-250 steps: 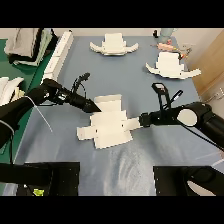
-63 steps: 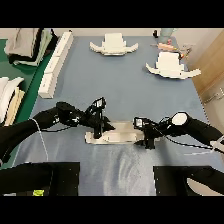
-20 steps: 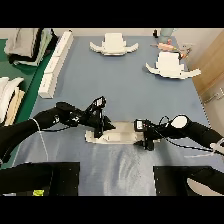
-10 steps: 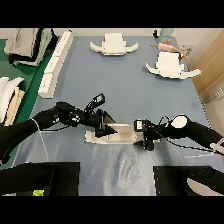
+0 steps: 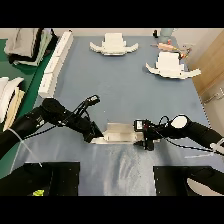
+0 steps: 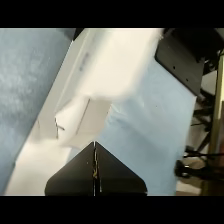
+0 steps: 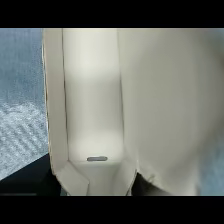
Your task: Fold the box.
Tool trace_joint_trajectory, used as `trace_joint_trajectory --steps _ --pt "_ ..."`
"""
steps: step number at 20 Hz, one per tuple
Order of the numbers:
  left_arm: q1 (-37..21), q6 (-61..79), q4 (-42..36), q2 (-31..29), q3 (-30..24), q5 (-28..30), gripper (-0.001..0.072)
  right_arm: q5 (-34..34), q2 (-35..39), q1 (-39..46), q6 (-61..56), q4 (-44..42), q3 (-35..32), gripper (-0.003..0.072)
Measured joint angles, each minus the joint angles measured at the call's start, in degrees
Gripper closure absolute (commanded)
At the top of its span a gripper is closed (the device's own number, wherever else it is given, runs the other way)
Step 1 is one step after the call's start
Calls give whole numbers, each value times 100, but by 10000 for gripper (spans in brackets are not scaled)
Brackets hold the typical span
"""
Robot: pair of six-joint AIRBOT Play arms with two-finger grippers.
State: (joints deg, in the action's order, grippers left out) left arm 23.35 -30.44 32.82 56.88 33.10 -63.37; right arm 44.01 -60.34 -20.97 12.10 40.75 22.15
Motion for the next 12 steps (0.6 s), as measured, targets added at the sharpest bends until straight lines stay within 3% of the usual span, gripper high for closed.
trace_joint_trajectory --steps 3,6,9,12 --pt "328 -1139 -162 -173 0 -68 695 2 0 2 0 0 0 252" --pt "944 -1904 -509 -98 33 332 696 0 0 0 -2 0 0 252" --pt "1537 -2282 -1025 216 234 1132 696 -2 0 0 -4 0 0 252" --pt "1757 -2656 -1471 647 527 2052 696 2 0 2 -4 -2 0 252"
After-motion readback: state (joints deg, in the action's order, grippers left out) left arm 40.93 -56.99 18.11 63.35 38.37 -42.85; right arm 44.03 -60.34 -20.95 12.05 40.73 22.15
